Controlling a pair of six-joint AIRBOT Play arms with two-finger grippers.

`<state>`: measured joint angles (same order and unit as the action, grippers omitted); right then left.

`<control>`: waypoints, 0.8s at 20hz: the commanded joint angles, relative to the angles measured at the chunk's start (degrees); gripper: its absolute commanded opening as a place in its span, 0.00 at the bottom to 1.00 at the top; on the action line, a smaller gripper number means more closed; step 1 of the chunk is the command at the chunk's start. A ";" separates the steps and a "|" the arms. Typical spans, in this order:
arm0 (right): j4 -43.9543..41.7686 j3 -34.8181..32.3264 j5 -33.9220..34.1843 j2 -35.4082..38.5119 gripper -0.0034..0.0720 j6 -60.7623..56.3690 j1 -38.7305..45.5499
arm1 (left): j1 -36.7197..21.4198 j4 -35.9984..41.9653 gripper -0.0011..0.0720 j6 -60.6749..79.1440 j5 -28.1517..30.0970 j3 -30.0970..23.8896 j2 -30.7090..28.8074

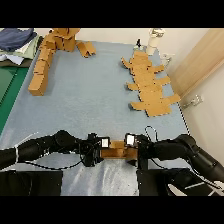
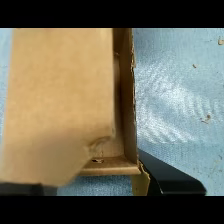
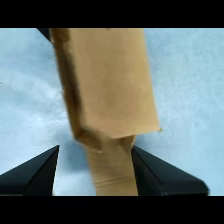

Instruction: Fold the box.

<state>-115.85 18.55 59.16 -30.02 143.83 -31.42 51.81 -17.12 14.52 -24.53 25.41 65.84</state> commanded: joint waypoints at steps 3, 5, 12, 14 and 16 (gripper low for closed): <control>-10.19 0.20 5.64 6.60 0.99 -30.97 -0.17 | 0.00 -0.02 0.74 0.02 0.02 0.02 0.00; -10.51 0.20 6.91 6.64 0.99 -54.55 -0.17 | 0.00 -0.02 0.74 0.02 0.00 0.02 0.00; -10.01 0.17 3.67 6.40 0.80 -80.74 -0.11 | 0.00 -0.02 0.74 0.04 0.09 0.02 0.00; -10.78 0.17 0.15 6.40 0.29 -85.33 -0.11 | 0.00 -0.02 0.74 0.02 0.11 0.02 0.00; -14.23 0.20 -6.60 5.51 0.29 -84.02 -0.13 | 0.00 -0.02 0.74 0.02 0.11 0.02 0.00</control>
<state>-126.96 18.70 59.57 -23.97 64.45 -31.55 51.81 -17.15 14.55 -24.51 25.41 65.84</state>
